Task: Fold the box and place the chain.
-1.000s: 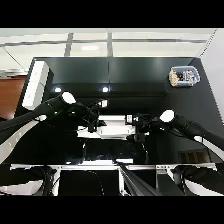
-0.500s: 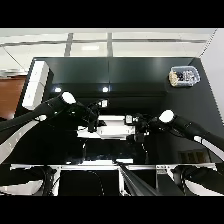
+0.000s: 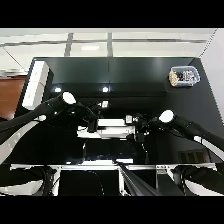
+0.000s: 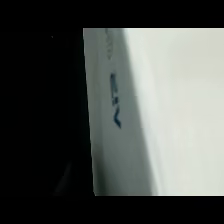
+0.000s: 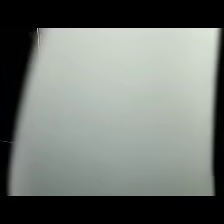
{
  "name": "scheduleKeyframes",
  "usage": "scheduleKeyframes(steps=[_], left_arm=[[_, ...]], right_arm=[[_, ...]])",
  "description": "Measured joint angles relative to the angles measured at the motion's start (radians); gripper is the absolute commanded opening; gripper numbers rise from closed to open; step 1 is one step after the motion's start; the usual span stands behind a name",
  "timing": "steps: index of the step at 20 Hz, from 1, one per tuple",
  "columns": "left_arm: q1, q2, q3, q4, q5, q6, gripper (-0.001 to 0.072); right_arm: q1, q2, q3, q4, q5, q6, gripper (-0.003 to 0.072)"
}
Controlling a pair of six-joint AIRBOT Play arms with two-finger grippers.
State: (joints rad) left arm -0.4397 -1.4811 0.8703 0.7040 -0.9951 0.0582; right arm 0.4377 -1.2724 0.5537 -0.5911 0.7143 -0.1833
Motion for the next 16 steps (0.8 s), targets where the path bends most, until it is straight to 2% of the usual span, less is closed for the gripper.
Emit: scheduleKeyframes(steps=[1,4,6,8,10,11,12,13,16], left_arm=[[0.005,0.01,0.003,0.018,0.001,-0.028,0.072],[0.042,0.072,0.02,0.121,-0.007,-0.204,0.072],[0.082,0.127,0.027,0.216,-0.039,-0.369,0.0715],[0.129,0.176,0.031,0.299,-0.109,-0.535,0.0646],[0.172,0.205,0.032,0.335,-0.217,-0.676,0.0418],[0.189,0.214,0.03,0.326,-0.275,-0.729,0.0268],[0.2,0.22,0.025,0.295,-0.33,-0.763,0.0096],[0.208,0.225,0.02,0.264,-0.38,-0.791,0.0021],[0.203,0.232,-0.004,0.186,-0.457,-0.838,0.002]], right_arm=[[0.0,0.0,0.0,0.0,0.0,0.0,0.0488],[0.0,0.0,0.0,0.0,0.0,0.0,0.0488],[0.0,0.0,0.0,0.0,0.0,0.0,0.0488],[0.0,0.0,0.0,0.0,0.0,0.0,0.0487],[0.0,0.0,0.0,0.0,0.0,0.0,0.0486],[0.0,0.0,0.0,0.0,0.0,0.0,0.0484],[0.0,0.0,0.0,0.0,0.0,0.0,0.0306],[0.0,0.0,0.0,0.0,0.0,0.0,0.0187],[0.0,0.0,0.0,0.0,0.0,0.0,0.0191]])
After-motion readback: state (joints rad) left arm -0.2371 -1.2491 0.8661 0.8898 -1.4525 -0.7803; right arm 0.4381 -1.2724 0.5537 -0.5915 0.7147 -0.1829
